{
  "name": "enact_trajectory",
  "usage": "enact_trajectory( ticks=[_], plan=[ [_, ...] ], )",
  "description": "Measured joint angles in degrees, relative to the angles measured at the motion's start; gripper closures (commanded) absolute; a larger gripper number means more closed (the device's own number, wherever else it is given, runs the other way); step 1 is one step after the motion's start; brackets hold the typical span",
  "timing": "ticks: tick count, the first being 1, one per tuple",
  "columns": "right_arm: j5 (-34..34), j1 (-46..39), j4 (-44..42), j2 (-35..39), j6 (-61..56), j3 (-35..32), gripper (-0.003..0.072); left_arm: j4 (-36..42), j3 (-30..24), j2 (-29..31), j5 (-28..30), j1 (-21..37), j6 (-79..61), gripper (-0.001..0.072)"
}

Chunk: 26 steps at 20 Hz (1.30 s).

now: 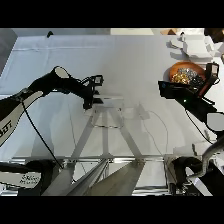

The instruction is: Fold the box and place the chain.

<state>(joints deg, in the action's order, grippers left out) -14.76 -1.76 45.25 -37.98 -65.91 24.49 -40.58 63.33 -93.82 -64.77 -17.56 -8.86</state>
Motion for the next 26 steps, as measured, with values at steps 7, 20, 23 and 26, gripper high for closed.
enact_trajectory(
  ticks=[7, 20, 23, 26],
  plan=[
    [-1.7, 0.0, 0.0, 0.0, 0.0, 0.0, -0.0003, 3.7, 0.0, -0.1, 3.0, 0.0, -0.2, 0.0707],
    [-2.8, 0.0, 0.0, 0.0, 0.0, 0.0, -0.0003, 3.0, 0.0, -2.1, 3.1, 0.0, -0.2, 0.0699],
    [-2.8, 0.0, 0.0, 0.0, 0.0, 0.0, -0.0003, 2.8, 0.0, -2.3, 3.0, 0.0, -0.2, 0.0698],
    [-3.1, 0.0, 0.0, 0.0, 0.0, 0.0, -0.0003, 2.6, 0.0, -2.4, 3.0, 0.0, -0.2, 0.0698]
  ],
)
